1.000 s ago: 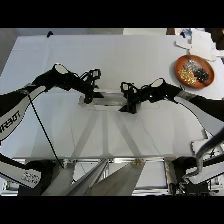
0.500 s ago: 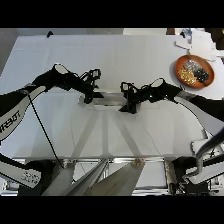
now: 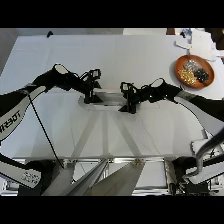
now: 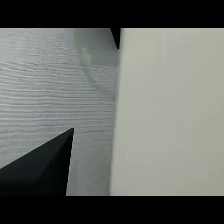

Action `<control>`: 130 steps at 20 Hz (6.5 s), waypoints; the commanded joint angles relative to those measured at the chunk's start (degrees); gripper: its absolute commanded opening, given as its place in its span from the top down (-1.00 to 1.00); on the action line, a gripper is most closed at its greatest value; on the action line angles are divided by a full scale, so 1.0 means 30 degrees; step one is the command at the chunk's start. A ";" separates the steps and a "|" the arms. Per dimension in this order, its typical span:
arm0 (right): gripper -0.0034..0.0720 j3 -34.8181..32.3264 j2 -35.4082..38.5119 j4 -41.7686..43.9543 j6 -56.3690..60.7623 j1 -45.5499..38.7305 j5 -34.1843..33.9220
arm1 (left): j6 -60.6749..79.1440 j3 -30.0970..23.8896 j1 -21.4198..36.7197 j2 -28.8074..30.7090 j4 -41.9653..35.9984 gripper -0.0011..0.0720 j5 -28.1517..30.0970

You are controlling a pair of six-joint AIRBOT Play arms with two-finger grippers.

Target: Fold the box and place the chain.

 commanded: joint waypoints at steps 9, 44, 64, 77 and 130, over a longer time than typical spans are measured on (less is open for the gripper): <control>-0.06 -0.0007 -0.0007 0.0000 0.0007 0.0007 0.0022 | -0.1967 0.0015 0.1472 0.2419 0.0262 -0.57 -0.0619; -0.06 -0.0007 -0.0007 -0.0007 0.0000 0.0007 0.0036 | -1.1052 -0.2135 -0.1851 0.5275 0.3548 0.95 0.5574; -0.06 -0.0007 -0.0007 -0.0007 0.0000 0.0007 0.0044 | -1.4360 -0.2171 -0.0299 0.4532 0.1355 0.95 0.6630; -0.06 -0.0007 -0.0007 -0.0007 0.0000 0.0007 0.0044 | -0.9318 -0.2477 0.1180 0.6513 0.7016 -0.04 0.1290; -0.06 -0.0007 -0.0007 -0.0007 0.0000 0.0007 0.0036 | 0.0576 -0.5231 -0.0481 0.3934 0.1027 0.54 0.4371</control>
